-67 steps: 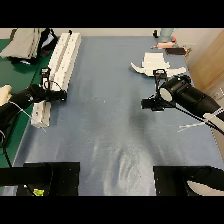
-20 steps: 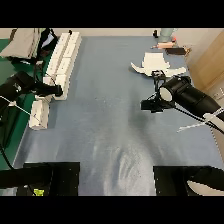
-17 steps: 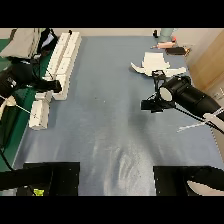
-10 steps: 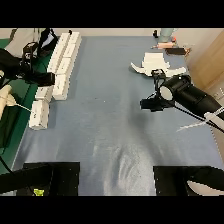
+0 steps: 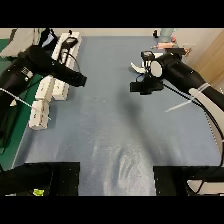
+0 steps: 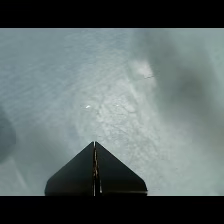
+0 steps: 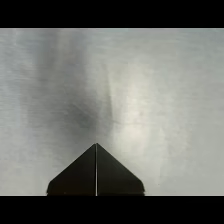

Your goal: Fold the box.

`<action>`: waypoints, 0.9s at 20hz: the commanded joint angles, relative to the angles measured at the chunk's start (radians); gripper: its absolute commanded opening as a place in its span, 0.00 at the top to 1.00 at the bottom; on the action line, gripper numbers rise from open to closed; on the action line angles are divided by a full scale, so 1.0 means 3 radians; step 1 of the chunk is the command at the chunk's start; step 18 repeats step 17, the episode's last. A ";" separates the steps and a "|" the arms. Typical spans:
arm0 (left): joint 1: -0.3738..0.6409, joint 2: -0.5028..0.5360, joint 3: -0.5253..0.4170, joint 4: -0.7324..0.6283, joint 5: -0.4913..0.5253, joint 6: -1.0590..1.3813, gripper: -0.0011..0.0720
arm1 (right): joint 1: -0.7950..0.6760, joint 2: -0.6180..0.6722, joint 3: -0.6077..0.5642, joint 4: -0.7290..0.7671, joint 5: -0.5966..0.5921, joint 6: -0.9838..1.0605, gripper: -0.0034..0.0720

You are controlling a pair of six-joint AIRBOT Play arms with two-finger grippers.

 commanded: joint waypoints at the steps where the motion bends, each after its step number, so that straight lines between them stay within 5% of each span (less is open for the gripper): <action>1: -0.0416 0.0003 -0.0150 0.0039 0.0296 -0.0140 0.97 | -0.0008 -0.0383 0.0435 0.0286 0.0193 -0.0151 0.95; 18: -0.0445 0.0003 -0.0271 0.0034 0.0121 -0.0221 0.96 | -0.0009 -0.0437 0.0444 0.0403 0.0164 -0.0148 0.95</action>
